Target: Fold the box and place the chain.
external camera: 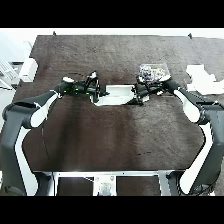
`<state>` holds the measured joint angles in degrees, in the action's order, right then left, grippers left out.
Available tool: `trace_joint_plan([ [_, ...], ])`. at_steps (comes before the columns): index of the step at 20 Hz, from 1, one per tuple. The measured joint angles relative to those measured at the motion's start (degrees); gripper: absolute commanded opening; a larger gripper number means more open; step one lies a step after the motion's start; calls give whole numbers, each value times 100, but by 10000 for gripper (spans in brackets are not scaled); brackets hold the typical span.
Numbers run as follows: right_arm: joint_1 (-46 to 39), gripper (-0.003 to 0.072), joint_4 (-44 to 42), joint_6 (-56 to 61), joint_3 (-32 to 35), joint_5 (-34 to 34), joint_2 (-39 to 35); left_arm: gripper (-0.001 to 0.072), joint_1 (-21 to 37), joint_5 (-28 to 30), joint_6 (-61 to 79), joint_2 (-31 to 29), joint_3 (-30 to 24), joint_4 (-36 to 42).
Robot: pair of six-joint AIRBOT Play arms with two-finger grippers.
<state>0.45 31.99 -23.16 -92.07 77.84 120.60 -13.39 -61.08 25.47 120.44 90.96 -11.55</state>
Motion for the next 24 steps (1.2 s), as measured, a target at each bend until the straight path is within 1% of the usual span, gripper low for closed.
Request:
trace_joint_plan([
  [24, 0, 416, 0, 0, 0, 4, 0, 25, 0, -2, -15, 0, 0, 4],
])
